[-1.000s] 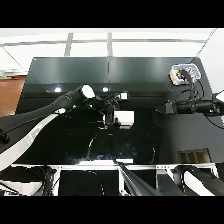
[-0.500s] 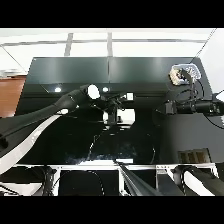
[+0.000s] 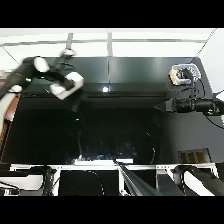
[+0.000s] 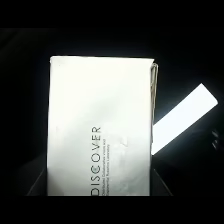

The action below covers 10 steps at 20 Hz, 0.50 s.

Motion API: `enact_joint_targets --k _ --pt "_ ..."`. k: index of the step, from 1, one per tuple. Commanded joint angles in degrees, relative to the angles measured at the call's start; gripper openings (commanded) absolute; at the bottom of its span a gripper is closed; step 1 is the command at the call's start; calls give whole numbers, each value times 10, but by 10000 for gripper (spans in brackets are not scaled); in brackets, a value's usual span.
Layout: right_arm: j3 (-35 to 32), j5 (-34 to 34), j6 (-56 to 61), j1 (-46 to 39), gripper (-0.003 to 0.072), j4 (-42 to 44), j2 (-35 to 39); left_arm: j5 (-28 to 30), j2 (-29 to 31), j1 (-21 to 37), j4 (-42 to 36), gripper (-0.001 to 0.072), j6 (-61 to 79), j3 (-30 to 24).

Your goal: Fold the box and place the chain.

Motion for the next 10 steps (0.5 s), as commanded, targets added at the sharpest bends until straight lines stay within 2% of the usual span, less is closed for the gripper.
enact_joint_targets --k 1,3,5,8,10 --pt "0 -37 6 0 14 36 0 16 -20 153 19 352 -68 26" --pt "0 -56 6 0 14 36 0 50 -48 209 4 352 -68 57" --pt "0 -74 6 0 14 40 0 79 -85 240 -27 352 -68 92" --pt "0 -103 20 0 14 40 0 103 -159 246 -30 352 -61 174" --pt "0 -107 35 0 13 40 0 93 -215 240 -42 352 -66 235"
